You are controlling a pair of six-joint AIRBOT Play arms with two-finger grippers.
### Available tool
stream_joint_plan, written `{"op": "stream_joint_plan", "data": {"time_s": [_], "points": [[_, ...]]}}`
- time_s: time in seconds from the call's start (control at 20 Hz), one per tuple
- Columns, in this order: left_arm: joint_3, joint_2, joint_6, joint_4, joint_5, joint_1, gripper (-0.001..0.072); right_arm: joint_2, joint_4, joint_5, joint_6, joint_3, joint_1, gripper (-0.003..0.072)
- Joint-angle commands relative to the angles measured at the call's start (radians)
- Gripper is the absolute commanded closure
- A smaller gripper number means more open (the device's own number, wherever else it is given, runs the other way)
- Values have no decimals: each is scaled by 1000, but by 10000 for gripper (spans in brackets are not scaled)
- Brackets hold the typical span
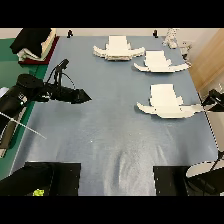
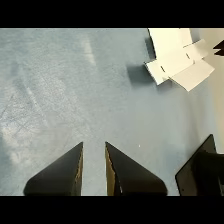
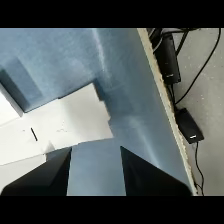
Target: Fold the box.
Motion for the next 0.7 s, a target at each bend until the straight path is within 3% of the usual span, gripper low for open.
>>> {"op": "stream_joint_plan", "data": {"time_s": [0.0,0.4,0.5,0.6,0.65], "points": [[1,-1,-1,-13,0,0,494,-99,37,-21,-65,91,-13,201],[1,-1,-10,-31,-17,0,494,-217,272,-162,-214,142,-14,288],[1,-1,-28,-31,-17,0,494,-219,342,-206,-244,142,-13,421],[1,-1,-28,-35,-19,0,494,-214,396,-240,-277,142,-11,633],[1,-1,-28,-35,-19,0,494,-212,402,-248,-281,142,-5,678]]}}
